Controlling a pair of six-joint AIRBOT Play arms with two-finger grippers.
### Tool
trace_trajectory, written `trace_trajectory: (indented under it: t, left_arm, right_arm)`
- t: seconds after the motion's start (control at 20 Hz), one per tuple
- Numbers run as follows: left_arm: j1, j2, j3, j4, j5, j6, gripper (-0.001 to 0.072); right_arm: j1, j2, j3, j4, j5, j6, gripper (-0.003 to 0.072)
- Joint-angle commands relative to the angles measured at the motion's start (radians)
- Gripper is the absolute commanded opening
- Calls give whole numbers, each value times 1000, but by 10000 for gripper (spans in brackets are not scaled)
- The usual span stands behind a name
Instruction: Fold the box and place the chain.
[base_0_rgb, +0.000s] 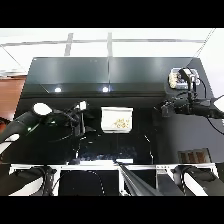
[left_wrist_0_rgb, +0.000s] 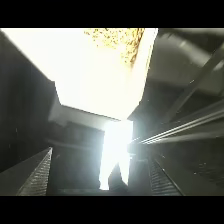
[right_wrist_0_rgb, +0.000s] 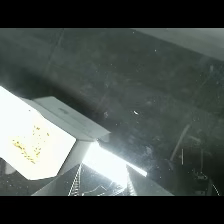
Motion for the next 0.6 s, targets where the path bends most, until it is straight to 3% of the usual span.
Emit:
trace_trajectory:
  t: [0.0, 0.2, 0.4, 0.55]
  left_arm:
    - [-26, -122, 53, -29, 17, 188, 714]
    - [-77, -169, 66, -18, 39, 195, 714]
    - [-92, -172, 71, -128, 45, 194, 711]
    - [-114, -173, 71, -104, 72, 173, 710]
  right_arm:
    - [0, 0, 0, 0, -3, 0, 328]
    - [4, 0, 0, 0, -4, 0, 328]
    - [4, 0, 0, 0, -7, 0, 328]
    - [4, 0, 0, 4, -6, 0, 328]
